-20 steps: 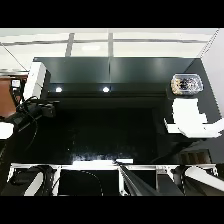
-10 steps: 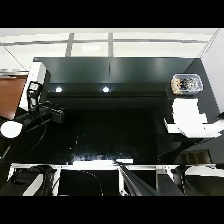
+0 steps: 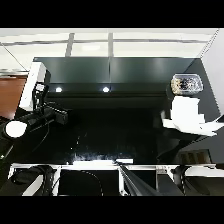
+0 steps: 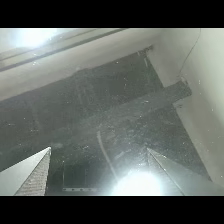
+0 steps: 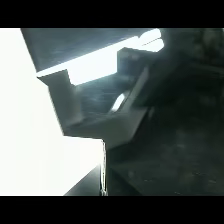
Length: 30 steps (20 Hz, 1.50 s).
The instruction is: Fold the box and place the chain.
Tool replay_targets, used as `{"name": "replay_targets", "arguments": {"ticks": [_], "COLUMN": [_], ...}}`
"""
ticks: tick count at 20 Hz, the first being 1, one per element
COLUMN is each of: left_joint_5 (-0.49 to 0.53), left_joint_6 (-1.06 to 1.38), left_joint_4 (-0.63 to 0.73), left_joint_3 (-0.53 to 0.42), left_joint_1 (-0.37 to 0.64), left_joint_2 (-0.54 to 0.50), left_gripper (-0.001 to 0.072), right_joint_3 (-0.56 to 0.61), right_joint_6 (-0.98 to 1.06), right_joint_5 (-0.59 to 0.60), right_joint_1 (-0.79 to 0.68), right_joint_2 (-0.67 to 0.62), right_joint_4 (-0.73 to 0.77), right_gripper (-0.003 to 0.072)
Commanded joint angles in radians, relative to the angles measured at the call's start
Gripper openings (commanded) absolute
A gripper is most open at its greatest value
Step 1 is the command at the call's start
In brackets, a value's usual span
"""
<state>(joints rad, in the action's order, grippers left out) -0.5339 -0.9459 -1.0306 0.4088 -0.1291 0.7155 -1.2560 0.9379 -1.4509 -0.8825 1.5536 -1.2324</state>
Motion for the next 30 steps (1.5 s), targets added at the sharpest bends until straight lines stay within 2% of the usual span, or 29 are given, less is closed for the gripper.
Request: {"name": "replay_targets", "arguments": {"ticks": [1, 4, 6, 8, 11, 14, 19, 23, 27, 30], "left_joint_5": [0.01, 0.018, 0.018, 0.016, 0.017, -0.061, -0.246, -0.563, -0.728, -0.832], "left_joint_6": [0.0, -0.004, -0.004, -0.004, -0.005, -0.024, 0.067, 0.121, 0.171, 0.22], "left_joint_4": [0.0, 0.005, 0.056, 0.14, 0.254, 0.442, 0.593, 0.616, 0.537, 0.543], "left_joint_3": [0.001, 0.001, 0.0, 0.0, 0.002, 0.049, 0.227, 0.382, 0.497, 0.524], "left_joint_1": [-0.002, -0.003, -0.008, -0.024, -0.089, -0.127, -0.097, -0.066, -0.094, -0.117], "left_joint_2": [0.001, 0.001, 0.001, 0.001, 0.007, 0.092, 0.429, 0.721, 0.89, 0.964], "left_gripper": [0.069, 0.069, 0.0691, 0.0691, 0.0691, 0.0691, 0.0691, 0.0691, 0.0691, 0.0667], "right_joint_3": [0.073, 0.257, 0.403, 0.544, 0.738, 0.859, 0.902, 0.902, 0.902, 0.902], "right_joint_6": [-0.071, -0.092, -0.117, -0.144, -0.165, -0.164, -0.164, -0.164, -0.164, -0.164], "right_joint_5": [0.001, 0.056, 0.072, 0.13, 0.296, 0.463, 0.616, 0.622, 0.625, 0.625], "right_joint_1": [0.005, 0.026, 0.09, 0.198, 0.401, 0.604, 0.869, 0.937, 0.941, 0.941], "right_joint_2": [-0.106, -0.251, -0.34, -0.437, -0.602, -0.698, -0.702, -0.702, -0.702, -0.702], "right_joint_4": [0.2, 0.472, 0.632, 0.689, 0.766, 0.808, 0.815, 0.813, 0.813, 0.813], "right_gripper": [0.0007, 0.0008, 0.0008, 0.0009, 0.0009, 0.0009, 0.001, 0.001, 0.0011, 0.0011]}}
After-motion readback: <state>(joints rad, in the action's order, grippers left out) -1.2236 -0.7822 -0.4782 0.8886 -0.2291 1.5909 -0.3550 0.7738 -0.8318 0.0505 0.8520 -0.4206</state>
